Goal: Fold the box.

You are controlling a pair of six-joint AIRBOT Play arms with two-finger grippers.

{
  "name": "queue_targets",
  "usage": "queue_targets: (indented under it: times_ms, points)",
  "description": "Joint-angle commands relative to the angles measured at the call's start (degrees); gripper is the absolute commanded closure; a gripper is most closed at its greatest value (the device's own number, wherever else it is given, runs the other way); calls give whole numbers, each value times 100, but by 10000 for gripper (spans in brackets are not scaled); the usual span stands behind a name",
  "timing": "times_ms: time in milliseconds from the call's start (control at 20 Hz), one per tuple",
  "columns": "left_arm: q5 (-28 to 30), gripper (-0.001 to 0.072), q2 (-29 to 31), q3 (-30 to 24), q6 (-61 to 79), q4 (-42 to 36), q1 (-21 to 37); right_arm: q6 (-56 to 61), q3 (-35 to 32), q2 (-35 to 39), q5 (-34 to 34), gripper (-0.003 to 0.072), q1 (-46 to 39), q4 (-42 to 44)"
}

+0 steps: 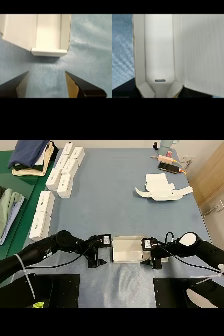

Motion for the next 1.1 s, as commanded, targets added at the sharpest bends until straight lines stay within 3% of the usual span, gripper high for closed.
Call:
queue_targets:
  times_ms: [0, 200, 750, 1050]
  points:
    - [326, 18, -459, -46, 1458, -1034, -175, 0, 4, 2, 2, 234, 0, 2]
    - [658, 18, -575, -46, 1620, -1692, -317, 2, 2, 2, 2, 234, 0, 2]
    - [678, 18, -586, -46, 1620, -1633, -483, 0, 2, 2, 0, 234, 0, 0]
    - [876, 18, -927, 107, 1576, -1692, -833, 0, 2, 2, 2, 234, 0, 2]
